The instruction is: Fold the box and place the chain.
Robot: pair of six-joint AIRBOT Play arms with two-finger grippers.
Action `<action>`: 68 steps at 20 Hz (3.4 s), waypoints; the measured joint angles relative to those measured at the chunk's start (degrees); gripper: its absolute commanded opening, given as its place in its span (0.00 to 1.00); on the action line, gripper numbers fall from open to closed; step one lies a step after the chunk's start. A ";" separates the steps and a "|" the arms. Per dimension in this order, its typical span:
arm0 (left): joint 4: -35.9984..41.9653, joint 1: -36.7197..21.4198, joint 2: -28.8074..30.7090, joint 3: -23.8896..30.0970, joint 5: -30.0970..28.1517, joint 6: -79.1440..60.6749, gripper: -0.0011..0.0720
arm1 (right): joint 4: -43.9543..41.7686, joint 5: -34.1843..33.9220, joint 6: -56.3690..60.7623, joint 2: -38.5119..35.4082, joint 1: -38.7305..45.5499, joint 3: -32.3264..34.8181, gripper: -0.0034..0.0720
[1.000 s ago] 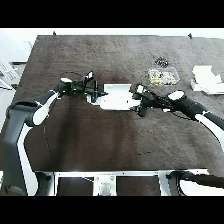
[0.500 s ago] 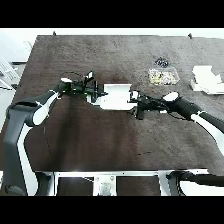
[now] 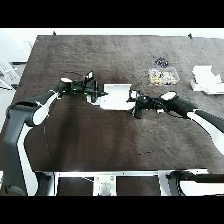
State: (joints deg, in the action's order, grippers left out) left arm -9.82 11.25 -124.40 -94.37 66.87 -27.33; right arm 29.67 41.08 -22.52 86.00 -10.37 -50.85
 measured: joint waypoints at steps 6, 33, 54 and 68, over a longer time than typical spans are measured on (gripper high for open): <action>0.00 0.00 0.00 0.00 -0.02 0.00 0.04 | -1.60 -0.81 -0.59 0.74 2.51 -2.27 0.82; -0.02 0.00 0.00 0.00 0.00 0.00 0.04 | -5.77 8.33 -3.45 8.00 7.78 -11.58 0.82; 0.00 -0.04 0.00 0.00 -0.04 0.00 0.04 | -1.29 29.03 -3.91 25.49 9.81 -31.21 0.87; -0.02 -0.04 0.00 0.00 0.00 -0.02 0.04 | -1.29 32.00 -4.35 28.44 9.79 -33.33 0.88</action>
State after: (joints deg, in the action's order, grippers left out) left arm -9.85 11.20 -124.40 -94.37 66.87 -27.35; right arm 28.38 73.08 -26.87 114.43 -0.58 -84.18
